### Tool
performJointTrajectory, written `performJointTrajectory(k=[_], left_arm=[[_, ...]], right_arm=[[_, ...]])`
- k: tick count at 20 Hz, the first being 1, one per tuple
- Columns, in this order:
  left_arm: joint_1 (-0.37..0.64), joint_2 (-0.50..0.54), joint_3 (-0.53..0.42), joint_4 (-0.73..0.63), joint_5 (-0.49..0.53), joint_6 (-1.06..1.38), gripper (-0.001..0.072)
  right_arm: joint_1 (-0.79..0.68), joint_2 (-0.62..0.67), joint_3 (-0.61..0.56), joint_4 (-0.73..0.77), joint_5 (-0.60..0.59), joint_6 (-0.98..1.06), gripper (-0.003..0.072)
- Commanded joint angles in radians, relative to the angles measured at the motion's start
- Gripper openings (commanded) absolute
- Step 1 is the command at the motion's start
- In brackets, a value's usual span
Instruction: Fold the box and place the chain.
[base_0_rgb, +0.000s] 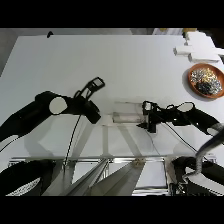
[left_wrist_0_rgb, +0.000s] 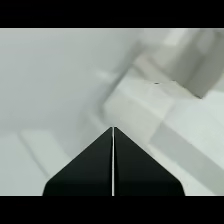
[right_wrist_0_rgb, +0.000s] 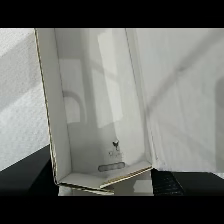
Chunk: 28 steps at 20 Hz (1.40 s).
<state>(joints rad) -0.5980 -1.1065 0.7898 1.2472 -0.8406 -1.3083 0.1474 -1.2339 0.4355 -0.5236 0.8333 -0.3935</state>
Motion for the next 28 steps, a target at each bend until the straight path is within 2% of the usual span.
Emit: performJointTrajectory(k=[1,4,9,11,15,25,26,28], left_arm=[[0.067,0.036,0.000,0.164,-0.071,-0.494,0.0005],[0.085,-0.018,-0.001,0.130,-0.085,-0.517,0.0005],[0.079,-0.183,-0.001,-0.033,-0.100,-0.435,0.0009],[0.060,-0.220,0.000,-0.098,-0.099,-0.358,0.0009],[0.026,-0.224,0.000,-0.222,-0.070,-0.255,0.0008],[-0.040,-0.220,0.000,-0.312,-0.080,-0.236,0.0012],[-0.047,-0.214,0.003,-0.316,-0.072,-0.236,0.0017],[-0.058,-0.203,0.016,-0.314,-0.068,-0.234,0.0092]], right_arm=[[0.000,0.000,0.000,0.000,0.001,0.000,0.0316],[0.000,0.000,0.000,0.000,0.001,0.000,0.0316],[0.000,0.000,0.000,0.000,0.001,0.000,0.0316],[0.000,0.000,0.000,0.000,0.001,0.000,0.0316],[0.000,0.000,0.000,0.000,0.001,0.000,0.0316],[0.000,0.000,0.000,0.000,0.001,0.000,0.0316],[0.000,0.000,0.000,0.000,0.001,0.000,0.0316],[0.000,0.000,0.000,0.000,0.001,0.000,0.0316]])
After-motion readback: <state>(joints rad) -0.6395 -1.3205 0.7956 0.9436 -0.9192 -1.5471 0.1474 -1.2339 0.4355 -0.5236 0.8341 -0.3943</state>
